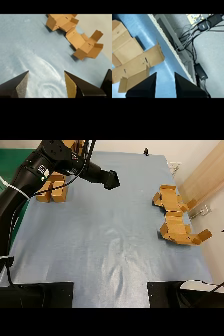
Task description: Fold the box.
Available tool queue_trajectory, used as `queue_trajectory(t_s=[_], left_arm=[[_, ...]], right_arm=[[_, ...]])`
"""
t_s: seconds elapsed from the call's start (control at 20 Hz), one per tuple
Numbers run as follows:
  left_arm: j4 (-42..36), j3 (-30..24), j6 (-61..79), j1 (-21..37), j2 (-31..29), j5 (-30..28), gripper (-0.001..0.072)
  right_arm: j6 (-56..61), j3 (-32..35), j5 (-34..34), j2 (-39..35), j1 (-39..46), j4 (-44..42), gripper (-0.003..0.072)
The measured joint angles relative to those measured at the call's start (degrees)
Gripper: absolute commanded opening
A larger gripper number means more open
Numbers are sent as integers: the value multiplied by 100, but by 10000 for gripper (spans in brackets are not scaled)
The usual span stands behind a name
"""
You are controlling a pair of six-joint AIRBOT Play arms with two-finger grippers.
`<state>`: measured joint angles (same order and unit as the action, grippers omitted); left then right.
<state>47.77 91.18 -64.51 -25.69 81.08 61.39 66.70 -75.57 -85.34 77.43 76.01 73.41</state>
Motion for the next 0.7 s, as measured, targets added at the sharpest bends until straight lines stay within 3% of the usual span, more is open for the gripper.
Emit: queue_trajectory(t_s=[0.6,0.65,0.7], left_arm=[[7,-2,-2,0,0,98,690],[9,0,-2,0,0,98,690],[13,0,-2,0,0,98,690]], right_arm=[[-118,-92,-149,1040,-533,120,344],[-118,-90,-149,1095,-562,120,329],[-120,-87,-149,1156,-588,116,249]])
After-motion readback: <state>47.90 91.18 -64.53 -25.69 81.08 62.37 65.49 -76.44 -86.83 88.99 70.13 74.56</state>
